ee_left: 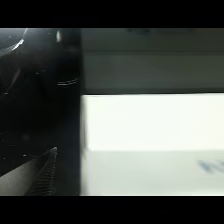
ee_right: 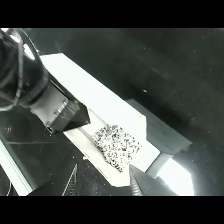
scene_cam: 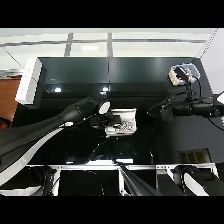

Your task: Fold the box and place the chain.

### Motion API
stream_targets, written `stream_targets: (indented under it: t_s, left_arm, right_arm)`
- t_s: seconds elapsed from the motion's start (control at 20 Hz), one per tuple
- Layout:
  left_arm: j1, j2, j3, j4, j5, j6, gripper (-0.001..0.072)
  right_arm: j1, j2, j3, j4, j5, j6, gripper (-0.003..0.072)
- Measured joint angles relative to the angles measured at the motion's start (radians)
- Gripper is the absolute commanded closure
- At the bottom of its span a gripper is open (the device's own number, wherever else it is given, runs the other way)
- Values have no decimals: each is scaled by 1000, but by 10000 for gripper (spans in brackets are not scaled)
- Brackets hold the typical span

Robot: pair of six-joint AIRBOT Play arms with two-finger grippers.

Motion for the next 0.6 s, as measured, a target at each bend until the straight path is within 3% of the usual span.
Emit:
stream_targets:
  t_s: [0.25,0.4,0.5,0.6]
  left_arm:
    - [5,197,-14,144,-88,103,130]
    - [96,367,-165,256,-148,111,139]
    - [225,465,-317,173,-92,156,139]
    - [350,523,-458,-57,15,358,137]
  right_arm:
    - [-5,0,0,-40,2,-1,318]
    - [-6,0,0,-63,-10,0,318]
    - [-6,0,0,-72,-20,9,318]
    - [-6,0,0,-75,-33,19,317]
